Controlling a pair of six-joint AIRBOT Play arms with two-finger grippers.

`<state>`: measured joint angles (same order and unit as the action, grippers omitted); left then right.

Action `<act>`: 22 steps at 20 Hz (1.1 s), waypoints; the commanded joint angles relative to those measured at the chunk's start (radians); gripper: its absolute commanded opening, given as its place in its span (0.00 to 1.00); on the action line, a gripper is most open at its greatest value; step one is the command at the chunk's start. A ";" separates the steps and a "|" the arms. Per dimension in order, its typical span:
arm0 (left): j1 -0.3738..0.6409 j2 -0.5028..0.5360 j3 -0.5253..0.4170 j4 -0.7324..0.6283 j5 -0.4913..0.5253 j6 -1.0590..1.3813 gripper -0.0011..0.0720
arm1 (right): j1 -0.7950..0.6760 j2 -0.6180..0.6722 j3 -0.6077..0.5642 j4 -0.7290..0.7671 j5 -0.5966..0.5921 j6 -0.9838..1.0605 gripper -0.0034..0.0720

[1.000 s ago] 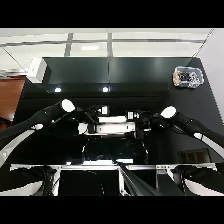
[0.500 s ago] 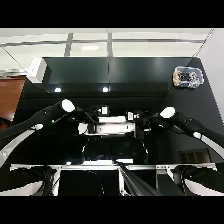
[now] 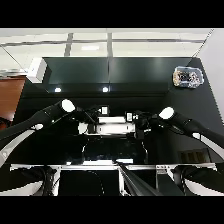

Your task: Fold the box and place the chain.

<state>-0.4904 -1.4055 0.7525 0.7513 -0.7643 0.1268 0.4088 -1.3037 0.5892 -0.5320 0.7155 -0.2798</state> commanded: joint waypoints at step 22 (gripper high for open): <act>0.002 0.013 0.029 0.000 0.001 -0.033 0.53 | 0.009 -0.006 0.007 -0.019 -0.027 0.039 0.67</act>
